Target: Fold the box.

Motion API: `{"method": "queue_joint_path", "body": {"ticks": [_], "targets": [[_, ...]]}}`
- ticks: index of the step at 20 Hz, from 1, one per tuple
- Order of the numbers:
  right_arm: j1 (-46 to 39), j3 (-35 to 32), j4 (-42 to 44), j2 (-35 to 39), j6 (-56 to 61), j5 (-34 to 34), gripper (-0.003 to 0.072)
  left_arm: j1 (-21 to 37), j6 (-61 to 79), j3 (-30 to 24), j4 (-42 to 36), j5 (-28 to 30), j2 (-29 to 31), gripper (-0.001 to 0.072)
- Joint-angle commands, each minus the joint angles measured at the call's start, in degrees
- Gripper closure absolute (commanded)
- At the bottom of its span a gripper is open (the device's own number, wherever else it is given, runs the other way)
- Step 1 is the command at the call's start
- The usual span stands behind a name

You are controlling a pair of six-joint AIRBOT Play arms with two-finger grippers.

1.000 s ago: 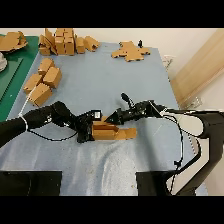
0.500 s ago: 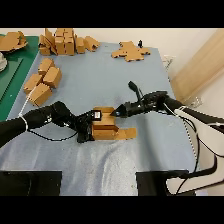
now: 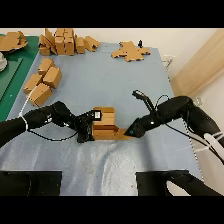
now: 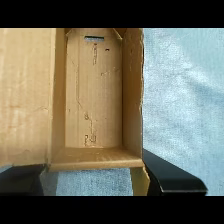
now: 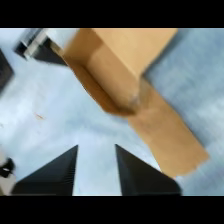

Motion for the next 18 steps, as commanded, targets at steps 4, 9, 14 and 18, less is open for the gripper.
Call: {"method": "queue_joint_path", "body": {"ticks": [4,9,14,18], "targets": [[7.9,-4.9,-10.5,1.6,-11.5,15.1,0.0144,0.0,0.0,0.0,0.0,0.0,0.0,0.0308],[14.3,-4.9,-10.8,-5.1,-23.9,27.1,0.0144,0.0,0.0,0.0,0.0,0.0,0.0,0.0308],[17.9,-4.8,-11.1,-9.0,-25.4,32.0,0.042,0.0,0.0,0.0,0.0,0.0,0.0,0.0307],[17.9,-4.8,-11.3,-9.0,-25.4,33.6,0.061,0.0,0.0,0.0,0.0,0.0,0.0,0.0307]]}}
